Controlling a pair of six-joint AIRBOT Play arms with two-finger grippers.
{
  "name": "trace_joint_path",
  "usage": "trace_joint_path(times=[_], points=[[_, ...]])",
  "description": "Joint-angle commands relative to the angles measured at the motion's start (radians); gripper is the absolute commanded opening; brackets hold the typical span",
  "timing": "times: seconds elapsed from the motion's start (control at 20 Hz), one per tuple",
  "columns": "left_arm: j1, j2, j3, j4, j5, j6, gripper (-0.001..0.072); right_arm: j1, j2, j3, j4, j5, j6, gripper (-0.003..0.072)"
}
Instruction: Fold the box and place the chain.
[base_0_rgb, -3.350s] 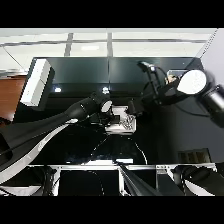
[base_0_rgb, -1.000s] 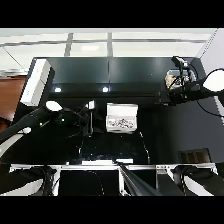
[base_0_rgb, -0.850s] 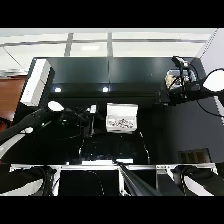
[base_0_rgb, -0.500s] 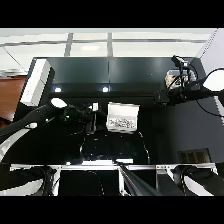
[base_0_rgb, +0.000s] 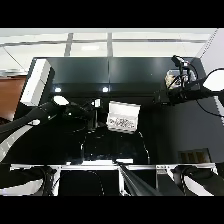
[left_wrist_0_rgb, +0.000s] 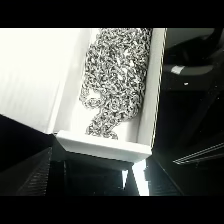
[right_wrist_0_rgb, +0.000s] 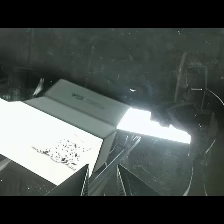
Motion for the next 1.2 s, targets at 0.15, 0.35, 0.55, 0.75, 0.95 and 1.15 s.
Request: trace_joint_path(times=[0.15,0.35,0.55,0.75,0.95,1.15], points=[[-0.055,-0.016,0.023,0.059,-0.009,0.024,0.0705,0.0,0.0,0.0,0.0,-0.015,0.0,0.0203],[-0.08,-0.016,0.023,0.068,-0.013,0.022,0.0698,0.0,0.0,0.0,0.0,-0.021,0.0,0.0204],[-0.083,-0.016,0.023,0.066,0.0,0.01,0.0696,0.0,0.0,0.0,0.0,-0.039,-0.001,0.0204],[-0.099,-0.016,0.023,0.061,0.062,-0.035,0.0676,0.037,0.0,-0.016,0.0,-0.083,-0.002,0.0204],[-0.108,-0.016,0.023,0.063,0.063,-0.035,0.0653,0.076,-0.011,-0.067,0.0,-0.16,-0.001,0.0204],[-0.115,-0.016,0.023,0.066,0.063,-0.034,0.0372,0.1,-0.043,-0.117,0.008,-0.232,-0.001,0.0687]])
